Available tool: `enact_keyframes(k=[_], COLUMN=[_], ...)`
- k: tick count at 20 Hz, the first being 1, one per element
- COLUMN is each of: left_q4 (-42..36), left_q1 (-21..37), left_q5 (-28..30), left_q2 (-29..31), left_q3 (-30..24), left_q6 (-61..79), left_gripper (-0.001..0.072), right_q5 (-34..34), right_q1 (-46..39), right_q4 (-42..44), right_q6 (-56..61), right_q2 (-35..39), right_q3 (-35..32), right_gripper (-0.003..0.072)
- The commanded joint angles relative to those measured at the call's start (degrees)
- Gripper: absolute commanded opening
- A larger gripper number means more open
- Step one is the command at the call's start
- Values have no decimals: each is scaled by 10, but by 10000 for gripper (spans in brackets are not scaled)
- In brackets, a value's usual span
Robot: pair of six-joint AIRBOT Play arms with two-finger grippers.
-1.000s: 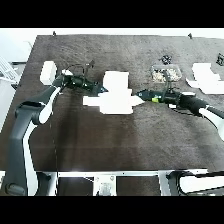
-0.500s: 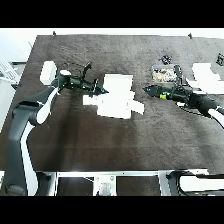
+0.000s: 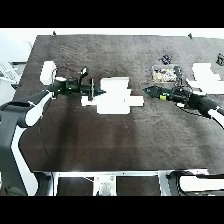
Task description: Fold the box and place the chain.
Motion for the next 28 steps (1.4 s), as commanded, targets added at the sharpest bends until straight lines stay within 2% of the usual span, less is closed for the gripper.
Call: enact_keyframes(k=[1, 8, 22, 28], left_q4=[-9, 23, 3, 3], left_q1=[1, 0, 0, 0], left_q5=[15, 16, 10, 11], left_q2=[4, -1, -23, -26], left_q3=[-14, -13, -13, -13], left_q6=[43, 43, 59, 58], left_gripper=[16, 17, 19, 20], right_q5=[0, 0, 1, 62], right_q1=[0, 0, 0, 0], right_q4=[-1, 6, 25, 72], right_q6=[-13, -13, -22, -64], right_q2=[0, 0, 1, 10], right_q3=[-12, -27, -27, -27], right_gripper=[420, 420, 420, 420])
